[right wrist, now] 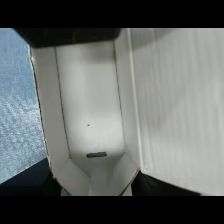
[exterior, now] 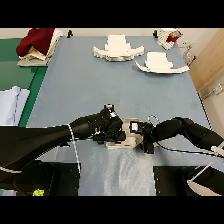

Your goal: Fold the box.

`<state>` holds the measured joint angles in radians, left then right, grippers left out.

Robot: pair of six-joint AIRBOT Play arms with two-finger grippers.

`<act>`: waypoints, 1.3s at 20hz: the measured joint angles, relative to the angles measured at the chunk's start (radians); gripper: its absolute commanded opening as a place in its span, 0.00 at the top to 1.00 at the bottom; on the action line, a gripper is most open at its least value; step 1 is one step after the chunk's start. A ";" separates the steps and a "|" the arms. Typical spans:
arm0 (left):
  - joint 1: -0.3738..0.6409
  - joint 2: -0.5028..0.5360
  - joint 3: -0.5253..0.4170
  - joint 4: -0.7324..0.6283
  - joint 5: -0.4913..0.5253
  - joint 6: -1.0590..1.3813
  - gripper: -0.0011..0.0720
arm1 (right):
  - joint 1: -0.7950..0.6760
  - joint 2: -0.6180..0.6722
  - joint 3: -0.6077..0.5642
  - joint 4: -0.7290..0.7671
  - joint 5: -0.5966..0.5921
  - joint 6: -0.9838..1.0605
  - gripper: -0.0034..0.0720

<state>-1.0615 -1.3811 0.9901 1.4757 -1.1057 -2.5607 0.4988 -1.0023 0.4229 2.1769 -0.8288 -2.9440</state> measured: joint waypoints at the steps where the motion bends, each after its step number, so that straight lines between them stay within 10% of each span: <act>1: 0.001 0.004 0.000 0.000 -0.002 0.001 0.32 | 0.000 0.000 0.000 0.000 0.000 0.000 0.36; 10: 0.001 0.164 0.006 -0.007 -0.044 0.034 0.35 | 0.000 0.000 0.000 0.000 0.000 0.000 0.36; 14: 0.001 0.303 0.006 0.009 -0.134 0.111 0.96 | 0.000 0.000 0.000 0.000 0.000 0.000 0.36; 26: 0.084 0.505 -0.105 0.002 -0.096 0.799 0.97 | 0.000 0.000 0.000 0.000 0.000 0.000 0.36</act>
<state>-0.9775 -0.8764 0.8856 1.4780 -1.2015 -1.7615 0.4988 -1.0023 0.4229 2.1769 -0.8291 -2.9444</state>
